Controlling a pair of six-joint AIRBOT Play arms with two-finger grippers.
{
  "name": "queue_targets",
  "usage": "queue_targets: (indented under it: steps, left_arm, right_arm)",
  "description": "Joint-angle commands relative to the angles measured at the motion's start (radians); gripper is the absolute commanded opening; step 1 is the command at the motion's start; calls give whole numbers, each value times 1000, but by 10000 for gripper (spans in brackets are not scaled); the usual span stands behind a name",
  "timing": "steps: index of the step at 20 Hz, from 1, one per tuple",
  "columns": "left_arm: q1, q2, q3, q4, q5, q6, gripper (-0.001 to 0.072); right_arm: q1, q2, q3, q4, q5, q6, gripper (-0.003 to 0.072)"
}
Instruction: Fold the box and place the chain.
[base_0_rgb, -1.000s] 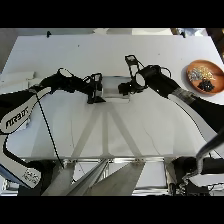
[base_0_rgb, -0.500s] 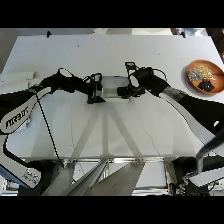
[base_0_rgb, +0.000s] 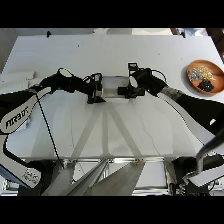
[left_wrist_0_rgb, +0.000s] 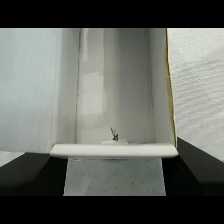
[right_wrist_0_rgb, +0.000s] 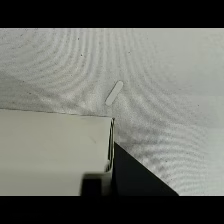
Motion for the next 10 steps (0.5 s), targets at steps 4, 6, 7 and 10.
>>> queue_targets:
  steps: [4,6,7,10]
  left_arm:
    - [0,0,1,1,0,2,162]
    - [0,0,1,1,0,2,162]
    - [0,0,1,1,0,2,162]
    - [0,0,1,1,0,2,162]
  right_arm:
    - [1,23,5,12,25,2,408]
    - [1,44,23,8,70,-2,408]
    - [0,59,32,0,89,-7,408]
    - [-1,133,36,-6,111,-63,408]
